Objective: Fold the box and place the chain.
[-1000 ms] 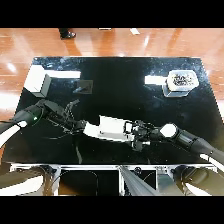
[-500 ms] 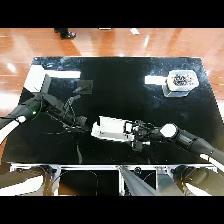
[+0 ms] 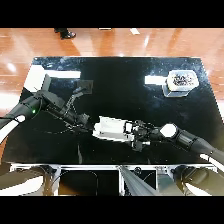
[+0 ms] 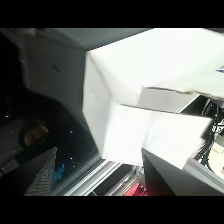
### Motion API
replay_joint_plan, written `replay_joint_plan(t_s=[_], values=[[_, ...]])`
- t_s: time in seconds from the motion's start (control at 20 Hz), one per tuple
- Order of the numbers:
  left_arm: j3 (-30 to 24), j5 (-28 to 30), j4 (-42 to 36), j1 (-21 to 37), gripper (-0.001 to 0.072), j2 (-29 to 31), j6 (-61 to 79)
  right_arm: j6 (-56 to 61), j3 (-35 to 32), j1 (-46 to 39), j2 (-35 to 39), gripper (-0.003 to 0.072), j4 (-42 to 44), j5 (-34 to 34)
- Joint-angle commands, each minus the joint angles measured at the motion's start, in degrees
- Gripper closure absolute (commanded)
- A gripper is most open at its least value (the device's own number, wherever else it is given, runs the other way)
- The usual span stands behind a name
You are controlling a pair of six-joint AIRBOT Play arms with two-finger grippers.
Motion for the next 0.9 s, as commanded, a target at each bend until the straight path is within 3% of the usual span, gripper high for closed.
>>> replay_joint_plan(t_s=[0.0,0.3,0.6,0.85], values=[[0.1,-3.0,-0.2,-1.7,0.0088,2.1,-0.5,0.0,0.0,0.0,0.0,0.0079,0.1,0.0],[0.1,-10.6,5.2,-8.5,0.0088,5.7,-4.3,0.0,0.0,0.0,0.0,0.0079,0.3,0.0],[0.1,-19.4,22.0,-19.6,0.0089,8.9,-16.9,0.0,0.0,0.0,0.0,0.0079,0.4,0.0],[0.1,-24.2,22.4,-23.0,0.0089,9.1,-20.1,0.0,0.0,0.0,0.0,0.0079,0.4,0.0]])
